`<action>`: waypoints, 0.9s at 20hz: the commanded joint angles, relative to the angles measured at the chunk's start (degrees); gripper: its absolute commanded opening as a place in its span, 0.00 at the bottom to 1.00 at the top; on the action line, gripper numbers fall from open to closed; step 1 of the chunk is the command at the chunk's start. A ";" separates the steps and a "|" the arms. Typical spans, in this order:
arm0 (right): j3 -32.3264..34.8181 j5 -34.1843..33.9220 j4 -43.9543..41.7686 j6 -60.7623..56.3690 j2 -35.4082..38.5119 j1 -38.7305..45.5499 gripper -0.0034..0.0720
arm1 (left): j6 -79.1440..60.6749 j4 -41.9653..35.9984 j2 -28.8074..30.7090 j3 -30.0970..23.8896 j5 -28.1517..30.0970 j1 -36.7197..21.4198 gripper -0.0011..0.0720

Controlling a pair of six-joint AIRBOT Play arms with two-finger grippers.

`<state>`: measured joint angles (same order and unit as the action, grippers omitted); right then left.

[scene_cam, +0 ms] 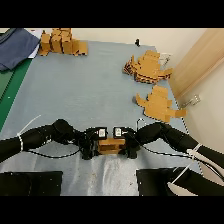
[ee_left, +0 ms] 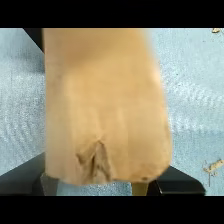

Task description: Fold the box.

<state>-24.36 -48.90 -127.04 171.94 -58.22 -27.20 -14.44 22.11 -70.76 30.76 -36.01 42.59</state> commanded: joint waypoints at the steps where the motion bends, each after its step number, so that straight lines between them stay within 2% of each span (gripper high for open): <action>1: 0.04 0.02 0.00 0.00 0.02 -0.04 0.72 | 0.15 0.22 -0.02 0.02 0.46 -0.04 0.60; 18: 0.02 0.04 0.90 0.00 0.02 -0.04 0.72 | 0.15 0.20 -0.02 0.02 -0.39 -0.07 0.60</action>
